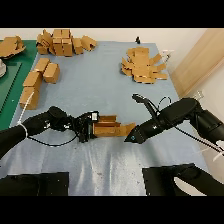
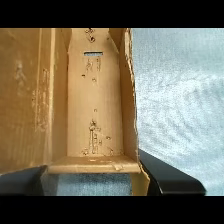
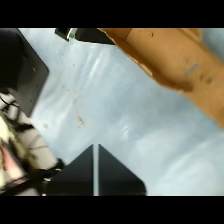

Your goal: Fold the box.

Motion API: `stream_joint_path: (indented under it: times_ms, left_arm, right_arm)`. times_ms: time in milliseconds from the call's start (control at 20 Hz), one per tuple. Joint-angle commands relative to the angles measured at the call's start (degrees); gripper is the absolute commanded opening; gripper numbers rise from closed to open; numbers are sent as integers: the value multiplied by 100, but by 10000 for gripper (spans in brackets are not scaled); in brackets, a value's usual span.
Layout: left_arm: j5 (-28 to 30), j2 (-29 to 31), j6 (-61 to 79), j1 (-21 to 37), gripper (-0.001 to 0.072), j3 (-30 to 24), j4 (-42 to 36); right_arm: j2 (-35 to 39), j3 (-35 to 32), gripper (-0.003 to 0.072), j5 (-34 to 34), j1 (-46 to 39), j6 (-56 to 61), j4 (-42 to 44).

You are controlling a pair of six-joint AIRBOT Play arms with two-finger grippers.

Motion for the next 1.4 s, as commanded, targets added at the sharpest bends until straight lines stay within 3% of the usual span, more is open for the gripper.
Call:
stream_joint_path:
  times_ms: [0,200,400,500,650,950,1350]
  left_arm:
    - [-4,-2,0,0,592,4,2]
    - [-2,-2,0,0,591,4,2]
    - [0,-2,0,0,592,4,2]
    - [-2,-2,0,0,591,7,2]
    - [-2,-2,0,0,592,4,2]
    - [-2,-2,0,0,591,7,2]
    - [0,-2,-2,0,591,4,2]
  right_arm:
    - [52,-254,4,181,59,2295,400]
    - [-385,-208,4,570,-7,1416,1355]
    - [-2057,317,2,337,-472,-170,3071]
    - [-2916,822,2,227,-647,-831,3460]
    - [-3724,1327,3,321,-835,-1231,3462]
    - [-4516,1360,2,588,-885,-1799,3259]
    - [-4568,1360,2,1231,-870,-2031,2704]
